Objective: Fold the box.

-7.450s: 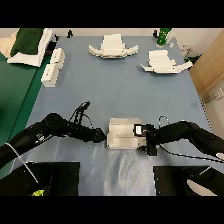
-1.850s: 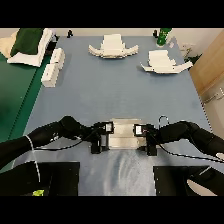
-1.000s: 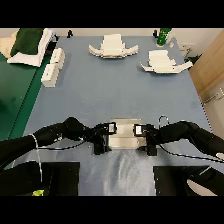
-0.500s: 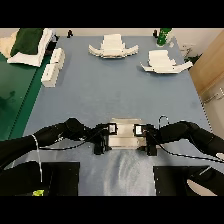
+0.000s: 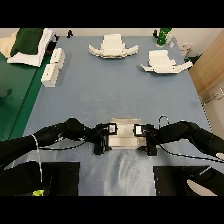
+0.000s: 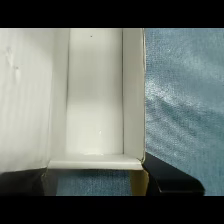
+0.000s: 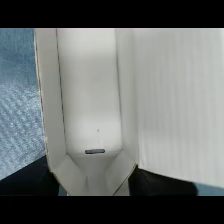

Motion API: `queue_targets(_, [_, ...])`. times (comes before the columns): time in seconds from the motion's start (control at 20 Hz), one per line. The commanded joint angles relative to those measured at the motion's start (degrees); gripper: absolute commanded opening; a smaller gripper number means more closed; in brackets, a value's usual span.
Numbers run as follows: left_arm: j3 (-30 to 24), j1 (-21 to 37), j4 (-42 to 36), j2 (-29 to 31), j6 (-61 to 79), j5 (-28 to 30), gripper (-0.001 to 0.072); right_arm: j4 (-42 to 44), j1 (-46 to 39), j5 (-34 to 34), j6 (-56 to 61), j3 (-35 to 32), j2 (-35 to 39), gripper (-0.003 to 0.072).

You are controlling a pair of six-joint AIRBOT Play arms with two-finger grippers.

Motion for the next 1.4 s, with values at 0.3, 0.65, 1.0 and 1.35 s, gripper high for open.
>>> queue_targets(0.3, [0.0,0.0,0.0,0.0,0.1,0.0,0.0383,0.2,0.0,0.1,0.0,0.0,0.0,0.0478])
queue_targets(0.65, [0.0,0.0,0.0,0.0,0.1,0.0,0.0383,0.2,0.0,0.3,0.0,0.1,0.0,0.0478])
queue_targets(1.0, [0.0,0.0,0.0,0.0,0.1,0.0,0.0383,-3.8,0.0,0.4,5.2,0.2,0.9,0.072])
queue_targets(1.35, [0.0,0.0,0.0,0.0,0.1,0.0,0.0383,-21.4,0.0,-19.4,37.1,6.7,10.9,0.0716])
